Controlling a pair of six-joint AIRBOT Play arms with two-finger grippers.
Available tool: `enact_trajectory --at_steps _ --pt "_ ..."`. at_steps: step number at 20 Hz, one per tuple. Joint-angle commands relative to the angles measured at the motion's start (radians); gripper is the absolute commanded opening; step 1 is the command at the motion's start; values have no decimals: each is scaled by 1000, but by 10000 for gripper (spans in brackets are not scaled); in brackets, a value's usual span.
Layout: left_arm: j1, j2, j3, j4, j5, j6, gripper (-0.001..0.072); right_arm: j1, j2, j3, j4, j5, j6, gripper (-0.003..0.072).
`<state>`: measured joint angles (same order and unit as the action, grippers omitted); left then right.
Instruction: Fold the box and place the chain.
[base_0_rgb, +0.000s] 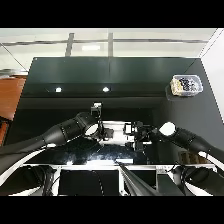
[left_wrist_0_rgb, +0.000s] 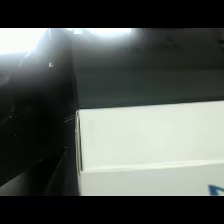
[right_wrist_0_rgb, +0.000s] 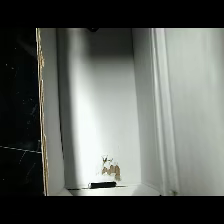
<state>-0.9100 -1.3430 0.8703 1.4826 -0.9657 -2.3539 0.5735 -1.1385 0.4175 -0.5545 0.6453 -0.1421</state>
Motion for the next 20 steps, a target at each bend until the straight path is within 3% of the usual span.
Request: enact_trajectory --at_steps 1,5,6,7,8,13,15,18,19,20 --pt "1 -1 16 31 -31 -11 480 1 -1 0 1 1 2 333" --pt "1 -4 15 31 -34 -11 478 1 -1 0 1 1 2 333" --pt "0 -7 15 31 -40 -11 451 1 -1 0 1 1 2 333" --pt "0 -11 15 31 -54 -11 354 1 -1 0 1 1 2 333" --pt "0 -14 15 26 -58 -11 308 1 -1 0 1 1 2 333" --pt "0 -25 16 19 -52 -11 259 1 -1 0 1 1 2 333" --pt "0 -35 16 19 -44 -10 46 1 -1 0 1 1 2 333" --pt "0 -35 16 19 -39 -10 31 1 -1 0 1 1 2 334" --pt "0 -34 16 19 -41 -9 31 1 -1 0 2 1 3 372" --pt "0 -34 16 19 -47 -7 31 1 -1 0 3 1 3 563"
